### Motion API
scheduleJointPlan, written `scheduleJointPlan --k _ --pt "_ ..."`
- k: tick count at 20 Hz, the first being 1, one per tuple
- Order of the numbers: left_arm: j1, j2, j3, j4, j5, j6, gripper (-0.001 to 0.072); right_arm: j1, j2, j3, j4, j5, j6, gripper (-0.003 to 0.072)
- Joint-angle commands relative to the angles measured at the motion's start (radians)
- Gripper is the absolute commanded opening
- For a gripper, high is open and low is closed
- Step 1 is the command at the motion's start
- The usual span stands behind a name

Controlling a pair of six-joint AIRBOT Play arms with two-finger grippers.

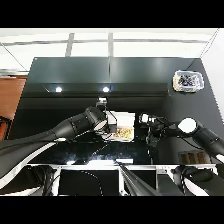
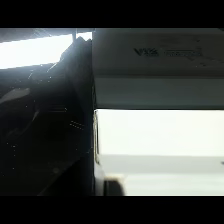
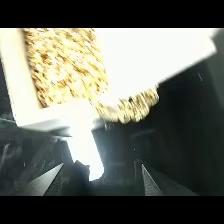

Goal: Fold the box and place the chain.

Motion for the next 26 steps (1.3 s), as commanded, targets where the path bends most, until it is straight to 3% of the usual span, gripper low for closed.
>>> scheduleJointPlan --k 1,2,11,12,13,21,22,26 --pt "0.000 0.000 0.000 0.000 0.000 0.000 0.0030 0.006 -0.065 0.008 0.123 -0.022 -0.209 0.0484" --pt "0.000 0.000 0.000 0.000 0.000 0.000 0.0030 0.006 -0.074 0.013 0.137 -0.024 -0.215 0.0423" --pt "0.000 0.000 0.000 0.000 0.000 0.000 0.0030 0.034 -0.080 0.015 0.229 -0.029 -0.269 0.0418" --pt "0.000 0.000 0.000 0.000 0.000 0.000 0.0030 0.034 -0.080 0.015 0.228 -0.030 -0.269 0.0262" --pt "0.000 0.000 0.000 0.000 0.000 0.000 0.0030 0.034 -0.080 0.015 0.228 -0.032 -0.278 0.0203" --pt "0.000 0.000 0.000 0.000 0.000 0.000 0.0030 0.034 -0.080 0.015 0.228 -0.053 -0.284 0.0198" --pt "0.000 0.000 0.000 0.000 0.000 0.000 0.0030 0.034 -0.080 0.015 0.227 -0.053 -0.285 0.0069" --pt "0.000 0.000 0.000 0.000 0.000 0.000 0.0030 0.034 -0.079 0.015 0.197 -0.053 -0.283 0.0056"
